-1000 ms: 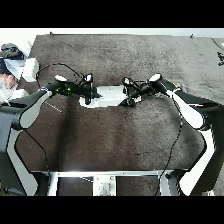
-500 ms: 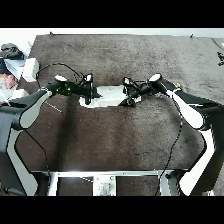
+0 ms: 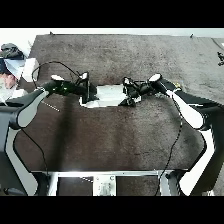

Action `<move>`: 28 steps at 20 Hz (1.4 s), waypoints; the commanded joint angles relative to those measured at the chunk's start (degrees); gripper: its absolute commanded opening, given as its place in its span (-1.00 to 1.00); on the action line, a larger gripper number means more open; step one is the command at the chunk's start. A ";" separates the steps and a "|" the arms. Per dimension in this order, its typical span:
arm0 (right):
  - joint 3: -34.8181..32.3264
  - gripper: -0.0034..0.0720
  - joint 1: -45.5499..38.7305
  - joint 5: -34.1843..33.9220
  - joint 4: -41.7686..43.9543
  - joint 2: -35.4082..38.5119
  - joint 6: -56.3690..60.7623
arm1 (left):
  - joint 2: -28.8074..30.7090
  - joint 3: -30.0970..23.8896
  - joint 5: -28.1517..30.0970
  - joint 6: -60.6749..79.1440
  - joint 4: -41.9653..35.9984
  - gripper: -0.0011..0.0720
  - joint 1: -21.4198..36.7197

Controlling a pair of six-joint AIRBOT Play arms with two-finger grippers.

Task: Fold the box and place the chain.

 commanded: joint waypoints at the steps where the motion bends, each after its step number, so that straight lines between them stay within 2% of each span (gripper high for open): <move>1: 0.00 0.51 -0.02 0.02 0.00 -0.02 0.02 | 0.04 1.27 -8.31 -4.04 -2.01 0.22 4.00; 4: 0.00 0.51 -0.02 0.02 0.00 -0.02 0.02 | 0.09 6.08 -16.87 -9.51 -2.78 0.22 6.54; 5: 0.00 0.51 -0.02 0.02 0.00 -0.02 0.02 | 0.68 7.19 -18.01 -10.38 -2.71 0.11 6.95; 6: 0.00 0.51 -0.02 0.02 0.00 -0.02 0.02 | 2.01 7.26 -17.97 -10.25 -2.58 -0.20 6.95; 7: 0.00 0.51 -0.02 0.02 0.00 -0.02 0.02 | 3.76 7.26 -17.55 -10.01 -2.34 -0.22 6.93; 8: 0.00 0.51 -0.02 0.02 0.00 -0.02 0.02 | 5.42 7.26 -17.11 -10.08 -2.12 -0.38 6.93; 9: 0.00 0.51 -0.02 0.02 0.00 -0.02 0.02 | 7.23 7.26 -17.09 -9.92 -1.66 -0.74 6.93; 10: 0.00 0.51 -0.02 0.02 0.00 -0.02 0.02 | 8.72 7.26 -17.09 -10.25 -0.68 -0.93 6.93; 12: 0.00 0.51 -0.02 0.02 0.00 -0.02 0.02 | 11.28 7.06 -16.57 -12.02 0.44 -0.96 6.93; 14: 0.00 0.51 -0.02 0.02 0.00 -0.02 0.02 | 14.32 4.61 -12.76 -13.38 0.44 -0.96 6.88; 19: 0.00 0.51 -0.02 0.00 0.00 -0.02 0.02 | 25.07 -12.39 2.40 -12.17 0.07 -0.96 5.68; 24: 0.00 0.51 -0.02 0.00 0.00 -0.02 0.02 | 25.24 -20.55 6.91 -14.23 0.15 -0.96 -1.90; 28: 0.00 0.51 -0.04 0.02 0.00 -0.02 0.02 | 23.56 -21.84 13.86 -18.64 -1.97 -0.95 -6.99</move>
